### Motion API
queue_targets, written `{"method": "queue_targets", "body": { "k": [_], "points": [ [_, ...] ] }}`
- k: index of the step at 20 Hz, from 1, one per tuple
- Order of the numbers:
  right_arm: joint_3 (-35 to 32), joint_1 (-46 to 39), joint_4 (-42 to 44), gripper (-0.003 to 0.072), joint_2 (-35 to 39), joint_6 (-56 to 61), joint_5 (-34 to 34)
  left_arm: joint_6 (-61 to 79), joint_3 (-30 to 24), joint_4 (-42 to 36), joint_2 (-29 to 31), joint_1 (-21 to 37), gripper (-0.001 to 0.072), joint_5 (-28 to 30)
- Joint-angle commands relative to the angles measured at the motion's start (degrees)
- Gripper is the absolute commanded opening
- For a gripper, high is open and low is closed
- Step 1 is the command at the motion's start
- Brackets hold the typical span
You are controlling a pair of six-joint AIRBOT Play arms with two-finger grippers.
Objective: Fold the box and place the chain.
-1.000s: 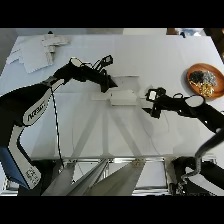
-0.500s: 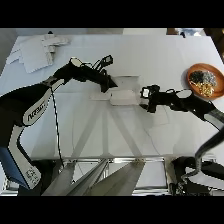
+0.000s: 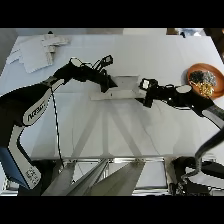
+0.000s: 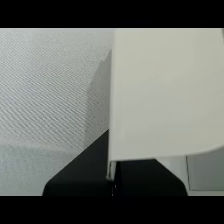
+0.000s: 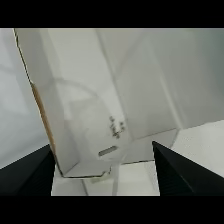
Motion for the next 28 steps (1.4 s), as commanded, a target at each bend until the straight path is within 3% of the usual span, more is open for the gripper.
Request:
{"method": "queue_targets", "body": {
  "k": [1, 6, 12, 22, 28],
  "points": [
    [3.0, 0.0, -2.4, 0.0654, -0.1, 4.8, 0.0, 0.0, 0.0, 0.0, 0.0, 0.0, 0.0009, 0.0],
    [3.8, -0.2, -9.1, 0.0654, -0.8, 8.6, 0.3, 0.0, 0.0, 0.0, 0.0, 0.0, 0.0009, 0.0],
    [7.1, -2.6, -14.8, 0.0654, -1.9, 13.0, 8.4, 0.0, 0.0, 0.0, 0.0, 0.0, 0.0009, 0.0],
    [15.9, -2.6, -17.2, 0.0654, -9.9, 17.5, 12.9, 0.0, 0.0, 0.0, 0.0, 0.0, 0.0009, 0.0],
    [16.7, -2.6, -18.5, 0.0654, -10.0, 17.6, 12.5, 0.0, 0.0, 0.0, 0.0, 0.0, 0.0009, 0.0]
  ]
}}
